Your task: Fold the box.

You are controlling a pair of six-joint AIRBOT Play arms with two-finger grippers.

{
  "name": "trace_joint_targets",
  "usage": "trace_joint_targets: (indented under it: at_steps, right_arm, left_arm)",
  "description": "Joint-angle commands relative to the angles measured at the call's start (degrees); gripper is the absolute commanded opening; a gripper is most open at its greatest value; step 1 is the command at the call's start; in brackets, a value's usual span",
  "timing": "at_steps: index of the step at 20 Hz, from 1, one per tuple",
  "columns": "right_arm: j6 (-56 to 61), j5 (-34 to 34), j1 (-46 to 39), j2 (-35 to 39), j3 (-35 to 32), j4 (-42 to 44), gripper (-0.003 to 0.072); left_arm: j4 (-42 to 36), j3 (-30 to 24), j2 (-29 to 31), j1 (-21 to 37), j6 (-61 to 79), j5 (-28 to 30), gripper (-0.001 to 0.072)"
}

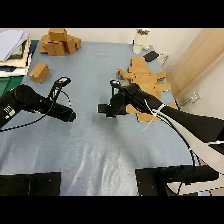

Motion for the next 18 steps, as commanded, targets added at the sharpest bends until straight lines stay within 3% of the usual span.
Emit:
trace_joint_targets:
  at_steps: [1,4,5,6,9,10,11,12,14,18]
  right_arm:
    - [0.0,-0.1,0.0,0.0,0.1,0.1,0.0007]
    - [0.0,-0.4,0.0,0.0,0.1,0.1,0.0015]
    - [-0.1,-1.2,-0.3,0.2,0.1,-0.1,0.0117]
    - [-1.2,-2.9,-0.9,0.7,0.1,-0.4,0.0163]
    - [-4.1,-13.1,-7.4,3.0,0.2,-6.3,0.0185]
    - [-5.0,-17.0,-11.4,3.7,0.2,-9.7,0.0342]
    - [-7.0,-19.8,-15.9,4.2,0.2,-11.6,0.0435]
    - [-10.1,-21.5,-21.4,4.5,0.2,-12.5,0.0479]
    - [-16.5,-21.1,-32.5,4.5,0.2,-11.6,0.0517]
    - [-31.8,-11.5,-53.6,3.1,0.5,-2.6,0.0517]
  left_arm:
    - [0.0,0.0,0.0,0.0,0.0,0.0,0.0011]
    - [0.0,0.0,0.0,0.0,0.0,0.0,0.0012]
    - [0.0,0.0,0.0,0.0,0.0,0.0,0.0012]
    - [0.0,0.0,0.0,0.0,0.0,0.0,0.0012]
    - [0.0,0.0,0.0,0.0,0.0,0.0,0.0012]
    - [0.0,0.0,0.0,0.0,0.0,0.0,0.0012]
    - [0.0,0.0,0.0,0.0,0.0,0.0,0.0012]
    - [0.0,0.0,0.0,0.0,0.0,0.0,0.0012]
    - [0.0,0.0,0.0,0.0,0.1,1.5,0.0012]
    - [-0.3,0.0,0.0,0.0,0.1,5.6,0.0012]
